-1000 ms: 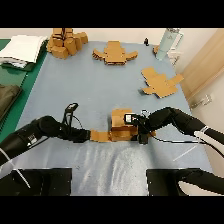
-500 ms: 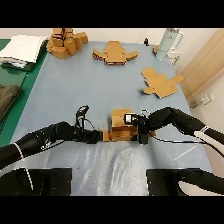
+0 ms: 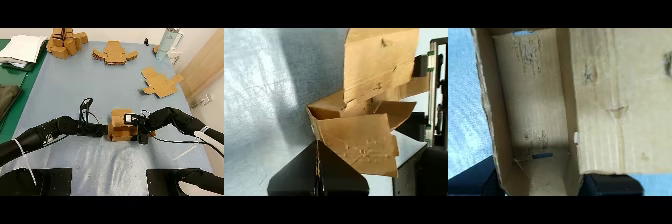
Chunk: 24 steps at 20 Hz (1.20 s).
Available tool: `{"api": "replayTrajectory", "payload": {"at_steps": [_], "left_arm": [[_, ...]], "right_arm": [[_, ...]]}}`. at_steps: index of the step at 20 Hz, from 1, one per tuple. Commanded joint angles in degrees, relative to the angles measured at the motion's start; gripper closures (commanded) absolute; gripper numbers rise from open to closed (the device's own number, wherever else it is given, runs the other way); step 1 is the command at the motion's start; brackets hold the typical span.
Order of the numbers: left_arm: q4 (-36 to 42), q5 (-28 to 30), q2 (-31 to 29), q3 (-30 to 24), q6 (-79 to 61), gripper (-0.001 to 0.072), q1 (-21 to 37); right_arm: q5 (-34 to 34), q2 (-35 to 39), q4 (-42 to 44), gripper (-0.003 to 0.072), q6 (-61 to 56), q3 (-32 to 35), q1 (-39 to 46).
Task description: Fold the box.
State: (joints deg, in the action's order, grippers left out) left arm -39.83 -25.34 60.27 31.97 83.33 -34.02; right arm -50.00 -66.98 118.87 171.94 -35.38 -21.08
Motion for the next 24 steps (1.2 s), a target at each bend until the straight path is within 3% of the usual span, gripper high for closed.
{"api": "replayTrajectory", "payload": {"at_steps": [1, 3, 4, 5, 16, 24], "left_arm": [[0.0, -0.7, 0.0, 1.2, -0.1, 0.0695, 0.0], [0.0, -0.7, 0.0, 1.2, 0.1, 0.0666, 0.0], [0.1, -0.6, 0.1, 1.2, 0.1, 0.0452, 0.0], [0.1, -0.6, 0.2, 1.2, 0.1, 0.0407, 0.0], [6.5, -0.2, 1.2, 1.2, -1.7, 0.0396, -0.3], [6.6, 2.3, 1.2, 1.2, -1.7, 0.0394, -0.3]], "right_arm": [[0.0, 0.0, 0.0, 0.0174, 0.0, 0.0, 0.0], [0.0, 0.0, 0.0, 0.0174, 0.0, 0.0, 0.0], [0.0, 0.0, 0.0, 0.0174, 0.0, 0.0, 0.0], [0.0, 0.0, 0.0, 0.0174, 0.0, 0.0, 0.0], [0.0, 0.0, 0.0, 0.0174, 0.0, 0.0, 0.0], [0.0, 0.0, 0.0, 0.0174, 0.0, 0.0, 0.0]]}}
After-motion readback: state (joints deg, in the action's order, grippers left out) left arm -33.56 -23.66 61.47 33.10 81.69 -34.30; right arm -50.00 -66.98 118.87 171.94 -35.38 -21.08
